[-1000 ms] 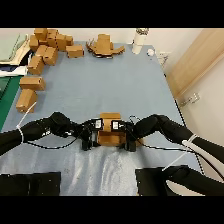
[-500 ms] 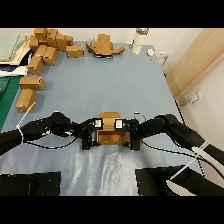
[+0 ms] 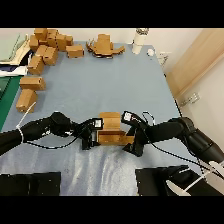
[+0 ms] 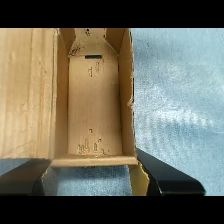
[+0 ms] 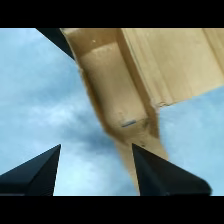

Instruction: Fold the box.

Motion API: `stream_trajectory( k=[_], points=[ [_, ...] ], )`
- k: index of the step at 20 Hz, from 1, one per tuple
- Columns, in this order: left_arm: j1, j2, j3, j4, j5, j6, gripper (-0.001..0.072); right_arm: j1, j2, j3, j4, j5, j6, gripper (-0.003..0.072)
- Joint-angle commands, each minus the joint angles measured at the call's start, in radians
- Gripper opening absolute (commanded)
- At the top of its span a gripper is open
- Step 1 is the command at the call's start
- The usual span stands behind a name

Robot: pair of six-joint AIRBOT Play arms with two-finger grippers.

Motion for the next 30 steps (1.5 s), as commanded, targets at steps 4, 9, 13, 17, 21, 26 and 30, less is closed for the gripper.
stream_trajectory(
  k=[4,9,13,17,21,26,30],
  points=[
    [0.0,0.0,0.001,0.0,0.0,0.0,0.0457,0.001,0.037,0.001,0.124,-0.09,0.515,0.0711],
    [0.0,0.0,0.001,0.0,0.0,0.0,0.0457,0.001,0.035,0.001,0.125,-0.091,0.685,0.0711],
    [0.0,0.0,0.001,0.0,0.0,0.0,0.0457,0.001,0.035,0.001,0.132,-0.079,0.808,0.0551],
    [0.0,0.0,0.001,0.0,0.0,0.0,0.0457,0.001,0.031,0.005,0.146,0.061,0.807,0.0003],
    [0.0,0.0,0.001,0.0,0.0,0.0,0.0457,-0.005,-0.143,0.131,0.125,0.127,0.705,0.0003],
    [0.0,0.0,0.001,0.0,0.0,0.0,0.0457,-0.029,-0.492,0.36,0.118,0.099,0.584,0.0002],
    [0.0,0.0,0.001,0.0,0.0,0.0,0.0457,-0.028,-0.649,0.385,0.114,0.037,0.528,0.0002]
  ],
)
